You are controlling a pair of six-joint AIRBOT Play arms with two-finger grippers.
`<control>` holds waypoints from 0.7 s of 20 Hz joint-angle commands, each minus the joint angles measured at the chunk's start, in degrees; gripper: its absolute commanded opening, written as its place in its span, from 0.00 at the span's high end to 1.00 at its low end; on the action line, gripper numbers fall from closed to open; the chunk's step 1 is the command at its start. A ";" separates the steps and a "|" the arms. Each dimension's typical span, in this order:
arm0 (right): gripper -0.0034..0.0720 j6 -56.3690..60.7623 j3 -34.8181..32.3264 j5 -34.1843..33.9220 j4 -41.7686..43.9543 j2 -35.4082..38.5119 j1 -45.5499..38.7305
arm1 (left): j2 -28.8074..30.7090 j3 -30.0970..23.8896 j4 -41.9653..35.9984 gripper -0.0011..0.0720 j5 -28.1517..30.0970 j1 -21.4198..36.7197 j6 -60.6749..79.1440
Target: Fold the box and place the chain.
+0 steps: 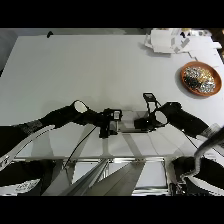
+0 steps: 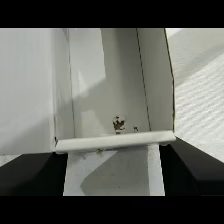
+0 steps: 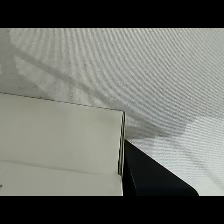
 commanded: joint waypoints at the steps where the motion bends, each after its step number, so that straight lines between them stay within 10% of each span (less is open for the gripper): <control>1: 0.73 0.00 -0.02 -1.46 0.28 -0.04 0.09 | 0.02 -0.02 -0.07 0.78 -0.07 0.04 -0.04; 9: 0.93 0.02 -0.02 -1.07 0.26 -0.50 1.77 | 0.02 -0.02 -0.09 0.78 -0.07 0.04 -0.04; 10: 0.91 0.02 -0.02 -1.03 0.31 -0.50 1.77 | 0.02 -0.02 -0.07 0.78 -0.07 0.04 -0.07; 12: 0.52 0.00 -0.02 0.09 0.24 -0.20 1.77 | 0.02 -0.02 -0.07 0.78 -0.07 0.04 -0.04; 14: 0.48 -0.02 -0.02 0.55 0.22 0.85 1.75 | 0.02 -0.02 -0.07 0.78 -0.07 0.04 -0.04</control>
